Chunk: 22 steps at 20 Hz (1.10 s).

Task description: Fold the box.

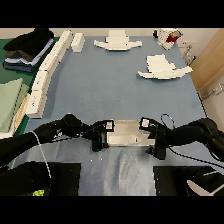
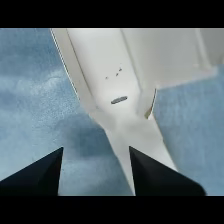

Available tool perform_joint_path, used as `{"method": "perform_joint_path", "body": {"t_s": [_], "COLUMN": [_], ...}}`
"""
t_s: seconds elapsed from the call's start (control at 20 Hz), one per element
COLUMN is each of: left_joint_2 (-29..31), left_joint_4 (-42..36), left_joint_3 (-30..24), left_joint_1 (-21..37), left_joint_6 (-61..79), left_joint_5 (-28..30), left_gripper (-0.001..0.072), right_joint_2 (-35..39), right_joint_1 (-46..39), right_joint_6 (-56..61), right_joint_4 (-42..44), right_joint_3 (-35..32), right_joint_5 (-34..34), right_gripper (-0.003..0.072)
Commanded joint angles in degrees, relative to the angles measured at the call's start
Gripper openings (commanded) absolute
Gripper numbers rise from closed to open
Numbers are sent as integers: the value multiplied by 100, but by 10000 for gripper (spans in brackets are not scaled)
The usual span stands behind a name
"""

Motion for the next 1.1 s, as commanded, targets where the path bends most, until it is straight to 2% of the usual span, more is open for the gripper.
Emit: {"method": "perform_joint_path", "body": {"t_s": [0.0, 0.05, 0.1, 0.15, 0.35, 0.45, 0.65, 0.8, 1.05], "left_joint_2": [-2, -2, -2, -2, -2, -2, -2, -2, -2], "left_joint_4": [0, 0, 0, 0, 0, -2, -2, -2, -2], "left_joint_3": [2, 2, 2, 2, 2, 2, 2, 2, 2], "left_joint_1": [4, 4, 4, 4, 4, 4, 4, 4, 4], "left_joint_6": [2, 2, 2, 4, 4, 4, 2, 4, 4], "left_joint_5": [4, 4, 2, 2, 4, 4, 2, 2, 2], "left_gripper": [617, 617, 617, 617, 617, 617, 617, 617, 617], "right_joint_2": [442, 417, 341, 229, -533, -920, -1545, -2035, -2879], "right_joint_1": [2, 2, 4, 35, 833, 1064, 730, 437, 433], "right_joint_6": [2813, 3246, 3569, 3694, 4221, 4411, 4411, 4409, 4308], "right_joint_4": [455, 960, 1622, 2105, 3010, 2973, 2503, 2490, 2465], "right_joint_3": [79, 61, 13, -35, 11, 358, 1005, 1051, 1054], "right_joint_5": [-780, -603, -262, 157, 2433, 3010, 3143, 3211, 3204], "right_gripper": [546, 467, 299, 181, 153, 153, 153, 153, 153]}}
